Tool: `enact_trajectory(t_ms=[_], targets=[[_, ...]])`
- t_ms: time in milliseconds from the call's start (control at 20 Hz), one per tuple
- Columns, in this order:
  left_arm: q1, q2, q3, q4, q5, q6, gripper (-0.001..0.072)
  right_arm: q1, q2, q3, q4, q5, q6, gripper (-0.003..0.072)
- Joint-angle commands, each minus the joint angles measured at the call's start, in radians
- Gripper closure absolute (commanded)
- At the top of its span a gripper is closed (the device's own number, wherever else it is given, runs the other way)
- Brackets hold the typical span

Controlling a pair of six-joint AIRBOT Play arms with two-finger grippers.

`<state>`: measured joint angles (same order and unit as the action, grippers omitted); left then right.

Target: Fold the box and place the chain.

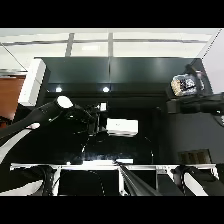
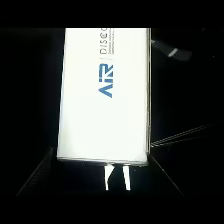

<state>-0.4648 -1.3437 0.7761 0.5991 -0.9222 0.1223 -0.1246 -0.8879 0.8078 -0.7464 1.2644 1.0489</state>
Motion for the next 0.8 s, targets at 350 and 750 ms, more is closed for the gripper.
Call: enact_trajectory(t_ms=[350,750], targets=[[-0.244,-0.039,0.183,0.025,0.143,-0.162,-0.0006,-0.089,0.059,0.002,-0.075,0.014,0.039,0.0673],[-0.267,-0.182,0.313,0.131,0.048,-0.364,-0.0006,-0.089,0.059,0.001,-0.078,0.011,0.027,0.0673]])
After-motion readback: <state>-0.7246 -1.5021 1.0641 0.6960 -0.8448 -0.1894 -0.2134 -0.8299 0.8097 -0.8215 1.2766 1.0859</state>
